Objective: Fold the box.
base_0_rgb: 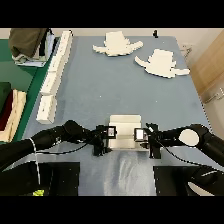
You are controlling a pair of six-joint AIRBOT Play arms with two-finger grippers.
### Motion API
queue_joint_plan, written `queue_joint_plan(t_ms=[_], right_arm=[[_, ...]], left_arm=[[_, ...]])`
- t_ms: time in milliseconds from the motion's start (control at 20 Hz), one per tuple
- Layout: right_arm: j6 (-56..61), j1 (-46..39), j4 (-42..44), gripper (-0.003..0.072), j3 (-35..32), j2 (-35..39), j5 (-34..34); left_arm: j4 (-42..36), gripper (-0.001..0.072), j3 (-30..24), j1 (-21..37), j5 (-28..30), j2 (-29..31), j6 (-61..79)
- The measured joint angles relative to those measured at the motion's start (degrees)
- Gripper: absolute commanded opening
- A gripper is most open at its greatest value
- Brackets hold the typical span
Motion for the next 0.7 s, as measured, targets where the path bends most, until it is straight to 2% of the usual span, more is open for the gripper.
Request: queue_joint_plan(t_ms=[100, 150, 250, 450, 500, 550, 650, 700], right_arm=[[-1.2, 0.0, 2.3, 0.0443, -0.7, 0.0, -1.0], [-1.7, 0.0, 3.4, 0.0542, -1.0, 0.0, -1.5], [-2.6, 0.0, 5.1, 0.0665, -1.8, 0.0, -2.1], [-3.7, 0.0, 7.2, 0.0668, -3.2, 0.0, -3.3], [-3.8, 0.0, 7.5, 0.0665, -3.4, 0.0, -3.3], [-4.0, 0.0, 7.7, 0.063, -3.6, 0.1, -3.4], [-3.0, 0.0, 7.6, 0.0279, -3.4, 0.4, -2.6], [-0.8, 0.1, 7.0, 0.0175, -2.8, 0.8, -1.1]], left_arm=[[0.0, 0.0537, 0.0, 0.0, 0.0, 0.0, 0.0], [0.0, 0.0537, 0.0, 0.0, 0.0, 0.0, 0.1], [0.0, 0.0537, 0.0, 0.0, 0.0, 0.0, 0.1], [0.0, 0.0537, 0.0, 0.0, 0.0, 0.0, 0.2], [0.0, 0.0537, 0.0, 0.0, 0.0, 0.0, 0.2], [0.0, 0.0537, 0.0, 0.0, 0.0, 0.0, 0.2], [0.0, 0.0537, 0.0, 0.0, 0.0, 0.0, 0.2], [0.0, 0.0537, 0.0, 0.0, 0.0, 0.0, 0.2]])
